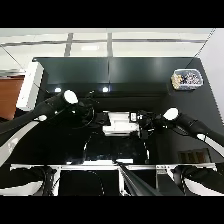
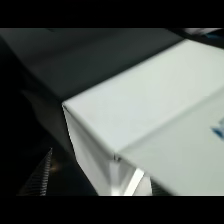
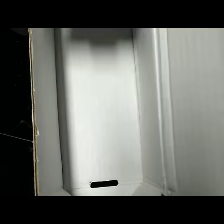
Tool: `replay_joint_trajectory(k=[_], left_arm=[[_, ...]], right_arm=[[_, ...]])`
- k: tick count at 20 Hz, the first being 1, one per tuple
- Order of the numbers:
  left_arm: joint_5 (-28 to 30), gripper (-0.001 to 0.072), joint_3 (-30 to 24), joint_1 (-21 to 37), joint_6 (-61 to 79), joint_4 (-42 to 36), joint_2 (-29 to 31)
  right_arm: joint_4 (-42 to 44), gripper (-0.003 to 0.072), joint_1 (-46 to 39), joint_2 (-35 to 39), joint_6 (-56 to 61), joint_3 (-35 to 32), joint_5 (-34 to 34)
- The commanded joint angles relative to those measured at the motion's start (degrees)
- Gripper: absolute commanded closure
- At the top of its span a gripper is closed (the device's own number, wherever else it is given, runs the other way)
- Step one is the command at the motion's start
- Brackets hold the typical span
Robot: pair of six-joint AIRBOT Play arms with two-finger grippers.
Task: Fold the box and place the chain.
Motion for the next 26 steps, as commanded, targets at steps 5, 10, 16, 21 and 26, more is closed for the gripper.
replay_joint_trajectory(k=[5,10,16,21,26], left_arm=[[2.2,0.0044,5.2,-7.4,-22.2,23.3,0.3],[-0.2,0.0052,8.0,-14.3,-37.0,38.4,0.3],[-0.5,0.0231,8.0,-19.2,-46.9,38.1,0.2],[-3.0,0.0233,8.0,-19.1,-51.1,38.4,0.1],[-5.4,0.0318,12.8,-19.6,-49.3,38.4,-3.9]], right_arm=[[0.0,0.0532,0.0,0.0,0.0,0.0,0.0],[0.0,0.0531,0.0,0.0,0.0,0.0,0.0],[0.0,0.0532,0.0,0.0,0.0,0.0,0.0],[0.0,0.0532,0.0,0.0,0.0,0.0,0.0],[0.0,0.0532,0.0,0.0,0.0,0.0,0.0]])
